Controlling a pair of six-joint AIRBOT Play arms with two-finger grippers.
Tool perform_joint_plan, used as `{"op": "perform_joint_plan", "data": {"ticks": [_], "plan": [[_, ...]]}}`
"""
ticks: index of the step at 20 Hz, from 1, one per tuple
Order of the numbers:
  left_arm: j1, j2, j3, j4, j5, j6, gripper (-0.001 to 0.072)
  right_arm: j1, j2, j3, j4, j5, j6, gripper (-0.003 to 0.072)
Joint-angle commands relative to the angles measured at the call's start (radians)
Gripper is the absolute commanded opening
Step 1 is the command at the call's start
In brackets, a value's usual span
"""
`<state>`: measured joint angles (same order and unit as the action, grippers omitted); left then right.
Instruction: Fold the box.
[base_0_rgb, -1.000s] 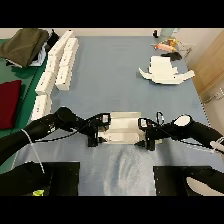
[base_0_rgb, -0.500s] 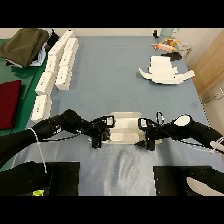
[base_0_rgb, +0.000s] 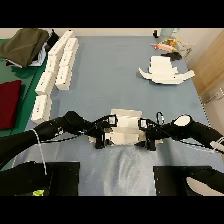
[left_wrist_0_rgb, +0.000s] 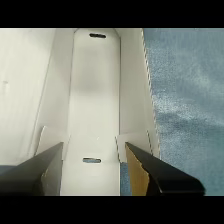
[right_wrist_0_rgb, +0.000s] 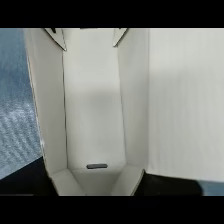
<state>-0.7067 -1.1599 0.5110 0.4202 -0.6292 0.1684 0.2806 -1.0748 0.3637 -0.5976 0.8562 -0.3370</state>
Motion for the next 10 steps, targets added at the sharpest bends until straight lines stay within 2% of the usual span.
{"op": "perform_joint_plan", "data": {"ticks": [1,3,4,5,6,7,10], "plan": [[-0.003,-0.001,-0.011,-0.009,0.001,-0.012,0.0665,-0.001,0.000,0.001,0.003,-0.001,0.005,0.0519],[-0.003,-0.001,-0.019,-0.008,0.002,-0.011,0.0664,-0.001,0.000,0.001,0.003,-0.001,0.005,0.0519],[-0.003,0.000,-0.019,-0.005,0.002,-0.012,0.0638,-0.001,0.000,0.001,0.003,-0.001,0.005,0.0519],[-0.003,0.000,-0.019,0.004,0.001,-0.013,0.0491,-0.001,0.000,0.001,0.003,-0.001,0.005,0.0519],[-0.003,0.003,-0.019,0.027,-0.002,-0.026,0.0196,-0.001,0.000,0.001,0.003,-0.001,0.005,0.0520],[-0.003,0.013,-0.017,0.072,-0.001,-0.086,0.0016,-0.001,0.000,0.001,0.003,-0.001,0.005,0.0519],[-0.002,0.077,-0.013,0.272,-0.010,-0.496,0.0015,-0.001,0.000,0.001,0.003,-0.001,0.005,0.0520]]}}
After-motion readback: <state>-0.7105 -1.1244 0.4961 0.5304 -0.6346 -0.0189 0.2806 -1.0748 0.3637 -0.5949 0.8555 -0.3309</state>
